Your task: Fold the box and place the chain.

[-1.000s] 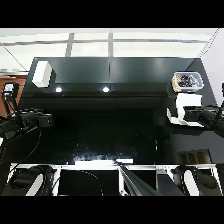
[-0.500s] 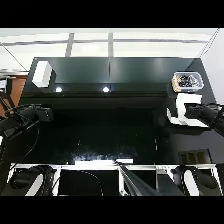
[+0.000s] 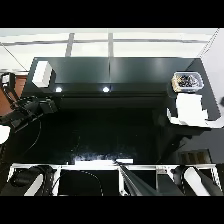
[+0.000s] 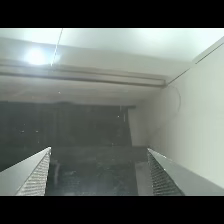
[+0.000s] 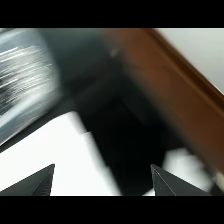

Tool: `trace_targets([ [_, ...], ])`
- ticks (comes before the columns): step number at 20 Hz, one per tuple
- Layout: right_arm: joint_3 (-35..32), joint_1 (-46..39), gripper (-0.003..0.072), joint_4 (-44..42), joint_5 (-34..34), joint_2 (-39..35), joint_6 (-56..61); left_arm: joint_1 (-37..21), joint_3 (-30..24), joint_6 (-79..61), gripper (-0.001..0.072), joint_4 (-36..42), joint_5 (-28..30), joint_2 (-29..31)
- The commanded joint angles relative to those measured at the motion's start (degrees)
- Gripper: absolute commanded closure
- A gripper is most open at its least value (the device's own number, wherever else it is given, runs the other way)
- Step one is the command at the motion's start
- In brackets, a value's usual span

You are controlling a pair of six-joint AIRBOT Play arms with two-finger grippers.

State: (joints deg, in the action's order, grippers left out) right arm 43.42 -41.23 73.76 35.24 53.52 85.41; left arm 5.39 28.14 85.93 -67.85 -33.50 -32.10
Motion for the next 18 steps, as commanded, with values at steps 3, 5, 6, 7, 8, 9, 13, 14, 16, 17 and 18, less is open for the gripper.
trace_targets([
  [3, 34.91, -14.60, -0.0034, 3.13, 38.21, 31.45, 2.32, 0.00, 0.02, 0.00, -0.0005, 0.46, 0.46, -0.87],
  [5, 45.86, -15.47, -0.0034, 2.67, 52.68, 41.29, -0.55, 0.00, 0.00, 0.00, -0.0004, 0.48, 0.42, -0.87],
  [6, 49.55, -15.43, -0.0034, 2.12, 58.01, 45.03, -1.95, -0.02, 0.00, 0.00, -0.0004, 0.92, 0.39, -0.87],
  [7, 52.68, -15.43, -0.0034, -0.63, 62.51, 48.39, -4.59, 0.00, 0.00, 0.00, -0.0004, 1.09, 0.26, -0.87],
  [8, 54.45, -15.41, -0.0034, -4.07, 64.85, 50.69, -6.84, -0.02, 0.00, 0.00, -0.0004, 1.29, 0.15, -0.87],
  [9, 54.77, -15.41, -0.0034, -7.61, 65.68, 52.13, -7.98, 0.00, 0.00, 0.00, -0.0004, 1.29, -0.04, -0.87],
  [13, 54.77, -14.27, -0.0034, -7.02, 67.10, 54.86, -10.82, -0.02, 0.00, 0.02, -0.0003, 1.31, -0.48, -0.87],
  [14, 54.77, -13.97, -0.0034, -6.47, 67.01, 55.08, -11.76, -0.02, 0.00, 0.02, -0.0003, 1.31, -0.92, -0.87],
  [16, 54.77, -13.18, -0.0034, -6.19, 66.73, 55.54, -12.59, -0.02, 0.00, 0.02, -0.0003, 1.29, -2.12, -0.87],
  [17, 54.77, -12.63, -0.0034, -6.16, 66.73, 55.78, -12.92, -0.02, 0.00, 0.02, -0.0003, 1.29, -2.60, -0.87],
  [18, 54.77, -12.17, -0.0034, -6.12, 66.69, 55.93, -13.33, -0.02, 0.00, 0.02, -0.0003, 1.29, -2.99, -0.87],
])
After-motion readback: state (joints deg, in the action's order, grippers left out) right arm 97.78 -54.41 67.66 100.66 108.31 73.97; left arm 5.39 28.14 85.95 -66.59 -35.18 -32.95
